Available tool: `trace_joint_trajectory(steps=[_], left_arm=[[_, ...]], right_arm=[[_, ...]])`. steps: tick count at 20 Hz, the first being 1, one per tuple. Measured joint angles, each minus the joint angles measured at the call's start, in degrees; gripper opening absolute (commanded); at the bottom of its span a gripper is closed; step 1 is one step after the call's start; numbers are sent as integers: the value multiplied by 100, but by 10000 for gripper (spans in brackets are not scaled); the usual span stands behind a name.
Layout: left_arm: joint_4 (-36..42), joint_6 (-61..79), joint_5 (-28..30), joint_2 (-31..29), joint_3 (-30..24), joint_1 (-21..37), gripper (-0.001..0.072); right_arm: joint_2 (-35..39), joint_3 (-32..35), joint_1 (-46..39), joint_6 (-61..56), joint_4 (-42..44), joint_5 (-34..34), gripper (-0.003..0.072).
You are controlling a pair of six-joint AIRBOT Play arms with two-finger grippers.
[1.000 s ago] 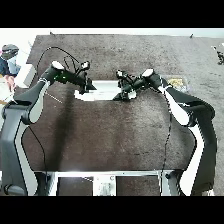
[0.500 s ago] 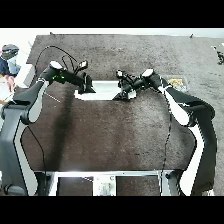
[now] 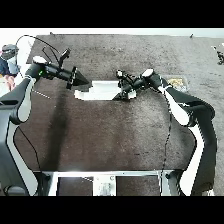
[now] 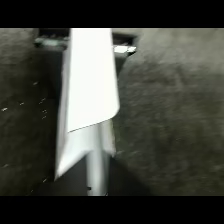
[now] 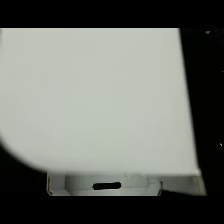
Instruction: Fold the box and place the chain.
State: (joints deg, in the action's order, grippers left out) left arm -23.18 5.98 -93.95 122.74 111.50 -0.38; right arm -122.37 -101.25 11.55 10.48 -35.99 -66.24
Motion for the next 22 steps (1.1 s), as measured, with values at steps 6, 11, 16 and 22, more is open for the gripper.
trace_joint_trajectory(steps=[6,11,16,22], left_arm=[[-258,-164,-205,-20,-2,-326,14],[-212,-195,468,-20,-2,-621,14],[24,-199,1222,-20,-2,-721,15],[31,-208,1912,-13,-2,-748,14]], right_arm=[[0,0,0,0,0,0,408],[0,0,0,0,0,2,408],[0,0,0,0,0,2,408],[0,0,0,0,2,4,408]])
